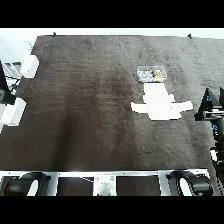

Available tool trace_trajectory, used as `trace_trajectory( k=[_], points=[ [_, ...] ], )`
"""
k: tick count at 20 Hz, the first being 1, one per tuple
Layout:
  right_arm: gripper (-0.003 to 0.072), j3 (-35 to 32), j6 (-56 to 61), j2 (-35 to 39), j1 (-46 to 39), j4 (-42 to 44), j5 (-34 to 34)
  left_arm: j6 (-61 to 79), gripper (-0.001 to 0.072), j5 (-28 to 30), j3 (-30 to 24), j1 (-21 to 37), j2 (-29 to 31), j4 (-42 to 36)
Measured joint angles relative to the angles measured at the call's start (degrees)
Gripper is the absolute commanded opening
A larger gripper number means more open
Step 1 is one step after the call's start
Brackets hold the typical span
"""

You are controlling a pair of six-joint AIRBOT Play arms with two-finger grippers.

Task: Fold the box and place the chain.

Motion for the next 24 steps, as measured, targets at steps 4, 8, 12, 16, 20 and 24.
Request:
trace_trajectory(
  k=[4,8,12,16,20,24],
  points=[
    [0.0445,0.0,0.0,0.0,0.0,0.0,0.0,0.0,0.0295,0.0,0.0,0.0,0.0,0.0],
    [0.0494,0.3,0.0,0.0,0.0,0.0,0.0,0.0,0.0295,0.0,0.0,0.0,0.0,0.0],
    [0.0493,3.2,-0.3,-5.4,0.0,0.0,-0.4,0.0,0.0294,0.0,0.0,0.0,0.0,0.0],
    [0.0492,11.6,0.5,-22.3,-2.3,0.1,0.2,0.0,0.0295,0.0,0.0,0.0,0.0,0.0],
    [0.0489,23.4,10.6,-43.6,-13.5,-4.0,16.0,0.0,0.0295,0.0,0.0,0.0,0.0,0.0],
    [0.0521,38.2,31.5,-61.1,-29.9,-23.1,41.4,0.0,0.0295,0.0,0.0,0.0,0.0,0.0]
  ],
)
